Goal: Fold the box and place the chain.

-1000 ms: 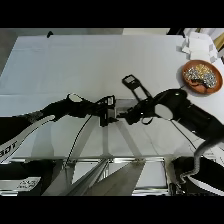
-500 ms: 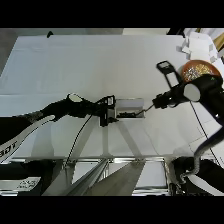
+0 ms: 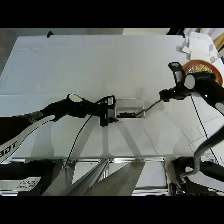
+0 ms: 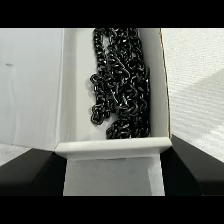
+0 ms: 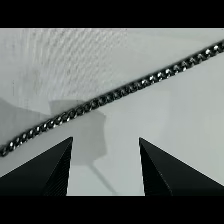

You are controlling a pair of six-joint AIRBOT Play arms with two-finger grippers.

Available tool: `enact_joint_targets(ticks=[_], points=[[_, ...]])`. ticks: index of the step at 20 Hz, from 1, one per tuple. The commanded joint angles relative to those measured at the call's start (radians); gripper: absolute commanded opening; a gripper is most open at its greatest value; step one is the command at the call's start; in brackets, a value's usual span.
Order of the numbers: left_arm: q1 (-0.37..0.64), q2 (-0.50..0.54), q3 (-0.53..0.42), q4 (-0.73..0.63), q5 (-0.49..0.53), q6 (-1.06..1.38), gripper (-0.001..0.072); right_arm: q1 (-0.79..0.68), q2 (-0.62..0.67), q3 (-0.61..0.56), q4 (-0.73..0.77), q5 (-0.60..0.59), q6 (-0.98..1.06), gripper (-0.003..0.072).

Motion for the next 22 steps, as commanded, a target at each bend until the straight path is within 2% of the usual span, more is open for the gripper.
enact_joint_targets(ticks=[1, 4, 5, 7, 10, 12, 13, 15, 19, 22], points=[[0.0, 0.0, 0.001, 0.0, 0.0, 0.0, 0.0251, -0.012, -0.088, 0.0, 0.032, -0.072, -0.004, 0.0426], [0.0, 0.0, 0.001, 0.0, 0.0, 0.0, 0.0251, -0.012, -0.107, 0.0, 0.037, -0.101, 0.006, 0.0423], [0.0, 0.0, 0.001, 0.0, 0.0, 0.0, 0.0251, -0.012, -0.109, 0.0, 0.037, -0.1, 0.008, 0.0395], [0.0, 0.0, 0.001, 0.0, 0.0, 0.0, 0.0251, -0.012, -0.115, 0.0, 0.037, -0.097, 0.008, 0.0384], [0.0, 0.0, 0.001, 0.0, 0.0, 0.0, 0.0251, -0.012, -0.117, 0.0, 0.039, -0.098, 0.008, 0.0292], [0.0, 0.0, 0.001, 0.0, 0.0, 0.0, 0.0251, -0.012, -0.119, 0.0, 0.039, -0.093, 0.007, 0.0282], [0.0, 0.0, 0.001, 0.0, 0.0, 0.0, 0.0251, -0.012, -0.119, 0.0, 0.039, -0.09, 0.007, 0.0219], [0.0, 0.0, 0.001, 0.0, 0.0, 0.0, 0.0251, -0.012, -0.119, 0.0, 0.041, -0.074, 0.006, 0.0031], [0.0, 0.0, 0.001, 0.0, 0.0, 0.0, 0.0251, -0.012, -0.051, 0.0, 0.175, -0.01, -0.087, 0.0021], [0.0, 0.0, 0.001, 0.0, 0.0, 0.0, 0.0251, -0.01, 0.09, 0.0, 0.262, 0.058, -0.137, 0.0021]])
